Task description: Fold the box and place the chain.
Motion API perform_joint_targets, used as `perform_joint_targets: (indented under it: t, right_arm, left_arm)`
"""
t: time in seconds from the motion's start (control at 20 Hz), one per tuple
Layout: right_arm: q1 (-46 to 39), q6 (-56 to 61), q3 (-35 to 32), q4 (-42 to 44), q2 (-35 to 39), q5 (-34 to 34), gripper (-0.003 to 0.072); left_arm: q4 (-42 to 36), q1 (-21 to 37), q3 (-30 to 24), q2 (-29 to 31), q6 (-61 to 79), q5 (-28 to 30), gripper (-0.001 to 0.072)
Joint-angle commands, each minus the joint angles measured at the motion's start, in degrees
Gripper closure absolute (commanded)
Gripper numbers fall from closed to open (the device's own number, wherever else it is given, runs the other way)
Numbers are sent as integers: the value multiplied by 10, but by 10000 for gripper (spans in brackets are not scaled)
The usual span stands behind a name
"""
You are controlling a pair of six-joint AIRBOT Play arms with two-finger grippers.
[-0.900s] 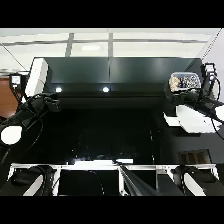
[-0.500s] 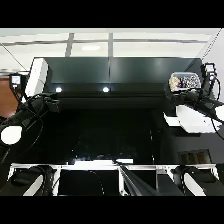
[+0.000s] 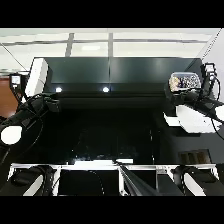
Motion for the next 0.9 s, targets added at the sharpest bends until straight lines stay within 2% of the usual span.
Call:
perform_joint_targets:
  t: [0.0,0.1,0.2,0.55,0.6,0.65,0.7,0.85]
  right_arm:
    - [1,0,0,17,0,-17,670]
    - [1,0,0,39,0,-66,670]
    - [1,0,0,57,0,-87,670]
    - [1,0,0,82,0,-97,670]
    - [1,0,0,86,0,-94,662]
    - [1,0,0,85,-1,-89,392]
    - [1,0,-1,84,-5,-85,-34]
    - [0,9,-1,60,-35,-60,-26]
  left_arm:
    - [0,0,0,0,0,5,680]
    - [0,0,0,0,0,7,680]
    - [0,-2,0,0,0,14,680]
    - [-3,-2,0,-15,-2,14,667]
    - [-3,-2,0,-23,-2,14,508]
    - [-10,-3,0,-30,-2,13,233]
    - [-20,-4,0,-37,-2,14,-4]
    - [-28,-16,0,-49,-2,14,2]
